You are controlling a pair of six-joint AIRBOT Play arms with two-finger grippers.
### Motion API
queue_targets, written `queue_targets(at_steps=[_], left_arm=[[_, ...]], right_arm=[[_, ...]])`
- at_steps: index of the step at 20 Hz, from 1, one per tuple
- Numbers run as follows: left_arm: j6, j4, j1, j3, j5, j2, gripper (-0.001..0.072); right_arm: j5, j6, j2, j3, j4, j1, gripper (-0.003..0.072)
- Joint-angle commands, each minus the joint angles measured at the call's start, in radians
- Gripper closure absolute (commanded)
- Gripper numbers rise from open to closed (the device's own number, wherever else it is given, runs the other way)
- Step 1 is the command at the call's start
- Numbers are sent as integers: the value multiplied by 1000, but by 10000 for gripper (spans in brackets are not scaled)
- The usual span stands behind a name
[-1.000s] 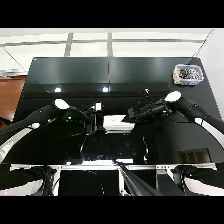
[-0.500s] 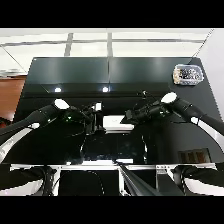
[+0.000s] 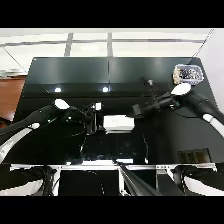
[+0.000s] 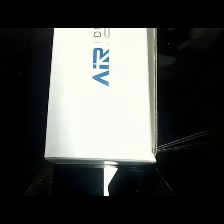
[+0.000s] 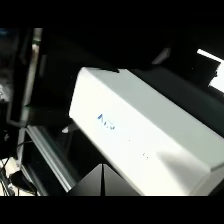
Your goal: Fold the box and place the chain.
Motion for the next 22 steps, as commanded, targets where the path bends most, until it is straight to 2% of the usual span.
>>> queue_targets(at_steps=[1,2,3,4,8,10,12,16,18,22], left_arm=[[-101,-3,2,1,51,13,419],[-115,-2,2,1,53,18,405],[-113,5,1,1,47,21,241],[-114,7,0,1,45,30,-11],[-114,107,0,1,33,132,-5],[-95,97,-3,2,43,193,-4],[-73,71,-30,44,51,200,-1],[-197,68,-117,198,65,72,1],[-316,69,-133,273,30,-11,1],[-418,76,-131,317,-43,-97,1]], right_arm=[[68,-4,115,28,-35,-115,674],[72,6,147,28,-47,-153,674],[81,9,171,28,-55,-187,674],[93,15,190,28,-63,-222,674],[147,16,212,28,-65,-331,674],[145,16,212,28,-66,-350,674],[138,16,212,27,-72,-351,674],[125,16,212,27,-72,-351,673],[125,16,212,27,-72,-351,673],[124,16,212,27,-74,-351,674]])
